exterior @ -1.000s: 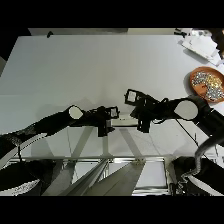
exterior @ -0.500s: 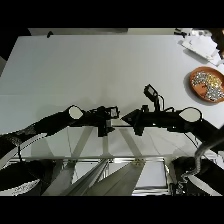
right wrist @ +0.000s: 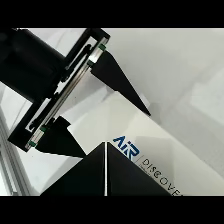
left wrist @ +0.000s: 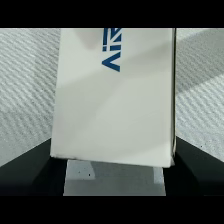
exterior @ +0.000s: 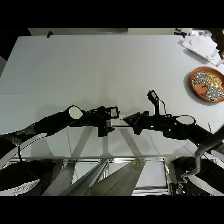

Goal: Fold the box and place the chain.

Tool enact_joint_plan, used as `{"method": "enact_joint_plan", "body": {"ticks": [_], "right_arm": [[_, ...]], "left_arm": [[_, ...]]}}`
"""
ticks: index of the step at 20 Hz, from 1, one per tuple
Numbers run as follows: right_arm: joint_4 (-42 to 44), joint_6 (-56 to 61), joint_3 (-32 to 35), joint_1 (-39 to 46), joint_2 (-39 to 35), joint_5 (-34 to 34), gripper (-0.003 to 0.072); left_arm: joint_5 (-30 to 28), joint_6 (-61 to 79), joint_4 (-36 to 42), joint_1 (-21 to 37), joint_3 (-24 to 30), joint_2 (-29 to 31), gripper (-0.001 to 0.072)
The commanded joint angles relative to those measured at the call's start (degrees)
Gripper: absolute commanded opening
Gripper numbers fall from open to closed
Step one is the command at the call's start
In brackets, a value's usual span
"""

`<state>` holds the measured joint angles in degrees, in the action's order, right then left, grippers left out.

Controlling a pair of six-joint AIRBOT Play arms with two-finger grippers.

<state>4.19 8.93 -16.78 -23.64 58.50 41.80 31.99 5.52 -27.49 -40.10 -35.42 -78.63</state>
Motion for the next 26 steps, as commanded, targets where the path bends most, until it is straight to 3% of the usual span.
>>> {"method": "enact_joint_plan", "body": {"ticks": [1, 9, 26], "right_arm": [[0.7, 0.1, 0.3, 0.0, 1.6, 0.8, 0.0010], [-1.1, 3.1, 0.7, -3.4, 2.7, -2.7, 0.0010], [0.0, 6.1, 3.9, -3.4, 4.1, -3.3, 0.0011]], "left_arm": [[0.0, 0.0, 0.0, 0.0, 0.0, 0.0, 0.0354], [0.0, 0.0, 0.0, 0.0, 0.0, 0.0, 0.0354], [0.0, 0.0, 0.0, 0.0, 0.0, 0.0, 0.0354]]}}
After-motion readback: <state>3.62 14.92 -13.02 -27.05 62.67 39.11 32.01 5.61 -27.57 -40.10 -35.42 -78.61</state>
